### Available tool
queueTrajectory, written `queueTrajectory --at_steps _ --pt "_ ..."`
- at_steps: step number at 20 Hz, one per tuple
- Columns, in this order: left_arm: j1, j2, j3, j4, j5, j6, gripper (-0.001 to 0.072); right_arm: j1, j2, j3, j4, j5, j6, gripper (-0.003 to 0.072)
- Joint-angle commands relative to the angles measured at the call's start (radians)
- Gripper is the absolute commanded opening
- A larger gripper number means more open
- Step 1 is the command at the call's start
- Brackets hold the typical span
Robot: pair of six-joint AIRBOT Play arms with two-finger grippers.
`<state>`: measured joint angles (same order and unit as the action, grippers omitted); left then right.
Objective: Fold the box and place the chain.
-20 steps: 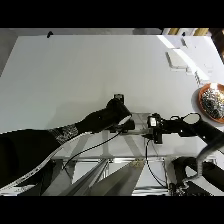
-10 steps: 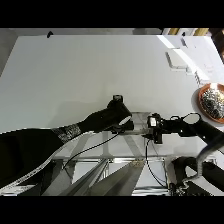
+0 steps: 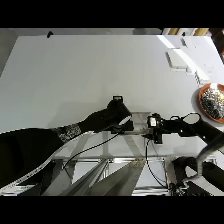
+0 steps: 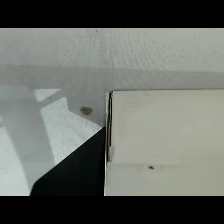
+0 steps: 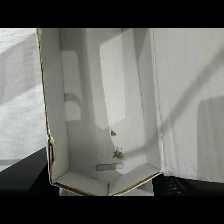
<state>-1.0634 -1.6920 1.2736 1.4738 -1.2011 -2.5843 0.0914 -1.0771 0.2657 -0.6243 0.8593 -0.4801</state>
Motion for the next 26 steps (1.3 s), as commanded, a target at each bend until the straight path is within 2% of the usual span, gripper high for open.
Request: queueTrajectory --at_steps 1,3,4,5,8,9,12,13,17,22,24,26 --pt "0.002 0.002 0.000 0.000 -0.009 -0.001 0.0110 0.000 0.001 0.000 0.000 0.000 0.000 0.0468" --pt "0.005 0.002 0.000 -0.004 -0.009 -0.001 0.0110 0.000 0.001 0.000 0.000 0.000 0.000 0.0468" --pt "0.005 0.002 0.000 -0.007 -0.009 0.000 0.0078 0.000 0.001 0.000 0.000 0.000 0.000 0.0468" --pt "0.005 0.002 0.000 -0.007 -0.008 0.001 0.0001 0.000 0.001 0.000 0.000 0.000 0.000 0.0468" --pt "0.005 0.002 0.000 -0.007 -0.008 0.000 0.0002 0.000 0.001 0.000 0.000 0.000 0.000 0.0468" --pt "0.005 0.004 0.000 -0.008 -0.008 0.000 0.0047 0.000 0.001 0.000 0.000 0.000 0.000 0.0468" --pt "0.013 0.031 0.000 -0.003 -0.008 0.043 0.0370 0.000 0.001 0.000 0.000 0.000 0.000 0.0468" --pt "0.018 0.045 0.000 0.000 -0.007 0.076 0.0418 0.000 0.001 0.000 0.000 0.000 0.000 0.0468" --pt "0.037 0.112 0.000 -0.006 -0.012 0.280 0.0413 0.000 0.001 0.000 0.000 0.000 0.000 0.0468" --pt "0.101 0.267 -0.027 -0.023 -0.066 0.571 0.0414 0.000 0.001 0.000 0.000 0.000 0.000 0.0468" --pt "0.151 0.338 -0.073 -0.026 -0.066 0.678 0.0415 0.000 0.001 0.000 0.000 0.000 0.000 0.0468" --pt "0.216 0.413 -0.163 -0.070 -0.007 0.966 0.0422 0.000 0.001 0.000 0.000 0.000 0.000 0.0468"
